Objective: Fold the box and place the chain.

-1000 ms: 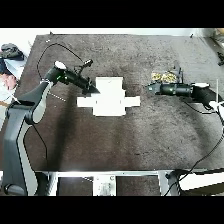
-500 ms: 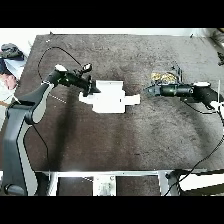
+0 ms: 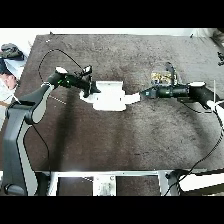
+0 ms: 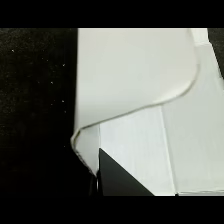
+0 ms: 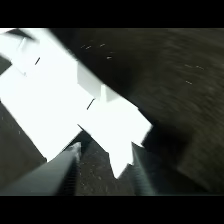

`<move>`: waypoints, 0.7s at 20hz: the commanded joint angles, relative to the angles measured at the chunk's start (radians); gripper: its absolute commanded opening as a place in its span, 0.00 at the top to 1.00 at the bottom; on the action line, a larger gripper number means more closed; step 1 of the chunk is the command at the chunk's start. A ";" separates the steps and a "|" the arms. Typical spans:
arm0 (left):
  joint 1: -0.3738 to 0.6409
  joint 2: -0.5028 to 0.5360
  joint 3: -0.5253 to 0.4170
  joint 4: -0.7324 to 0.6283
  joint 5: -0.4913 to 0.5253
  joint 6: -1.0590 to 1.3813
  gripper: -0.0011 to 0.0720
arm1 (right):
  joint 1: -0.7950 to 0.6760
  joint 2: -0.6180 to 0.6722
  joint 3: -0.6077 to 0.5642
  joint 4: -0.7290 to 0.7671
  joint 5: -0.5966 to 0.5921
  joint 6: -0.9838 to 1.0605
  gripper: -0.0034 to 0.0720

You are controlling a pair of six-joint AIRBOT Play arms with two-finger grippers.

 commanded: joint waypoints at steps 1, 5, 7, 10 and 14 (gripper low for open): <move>0.001 0.000 -0.001 0.000 0.004 0.006 0.97 | 0.083 -0.013 0.000 -0.016 0.000 -0.209 0.22; 0.001 0.000 -0.001 0.000 0.004 0.005 0.97 | 0.217 -0.019 0.000 -0.142 -0.068 -0.330 0.21; 0.001 0.000 -0.001 0.000 0.004 0.005 0.97 | 0.264 -0.019 0.000 -0.210 -0.122 -0.365 0.21; 0.001 0.000 -0.001 -0.001 0.005 0.006 0.97 | 0.320 -0.020 0.000 -0.255 -0.173 -0.393 0.21; 0.001 0.000 -0.001 -0.001 0.005 0.006 0.97 | 0.389 -0.029 -0.001 -0.297 -0.257 -0.397 0.00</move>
